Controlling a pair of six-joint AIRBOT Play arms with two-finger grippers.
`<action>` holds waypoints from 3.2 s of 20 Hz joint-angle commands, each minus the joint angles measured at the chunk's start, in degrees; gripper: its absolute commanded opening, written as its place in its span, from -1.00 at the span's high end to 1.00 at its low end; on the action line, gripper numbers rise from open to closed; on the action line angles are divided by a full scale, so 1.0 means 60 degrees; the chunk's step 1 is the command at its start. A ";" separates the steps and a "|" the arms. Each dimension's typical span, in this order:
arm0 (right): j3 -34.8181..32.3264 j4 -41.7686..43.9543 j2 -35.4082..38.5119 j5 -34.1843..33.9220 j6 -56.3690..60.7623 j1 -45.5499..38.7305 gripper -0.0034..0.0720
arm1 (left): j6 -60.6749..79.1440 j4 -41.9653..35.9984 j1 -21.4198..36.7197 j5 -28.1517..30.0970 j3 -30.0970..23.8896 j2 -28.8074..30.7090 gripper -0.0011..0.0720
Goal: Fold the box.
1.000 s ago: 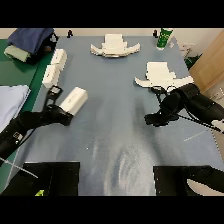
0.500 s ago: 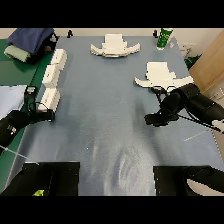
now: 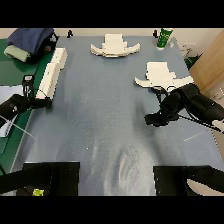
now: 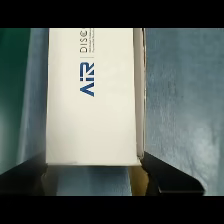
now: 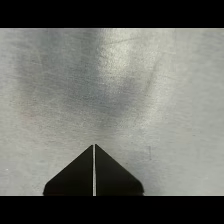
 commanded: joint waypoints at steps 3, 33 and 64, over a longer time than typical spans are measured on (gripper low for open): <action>0.0007 0.0011 -0.0007 0.0004 0.0004 0.0000 0.85 | 0.0000 -0.0149 -0.0288 -0.0375 0.2452 -0.2175 -0.30; 0.0007 0.0011 -0.0007 0.0004 0.0004 0.0000 0.85 | -0.0007 -0.0182 -0.0452 -0.1337 0.5927 -0.4925 -0.95; 0.0007 0.0011 -0.0007 0.0004 0.0004 0.0000 0.85 | -0.3209 -0.0182 -0.6073 -0.6258 0.2047 0.1883 0.93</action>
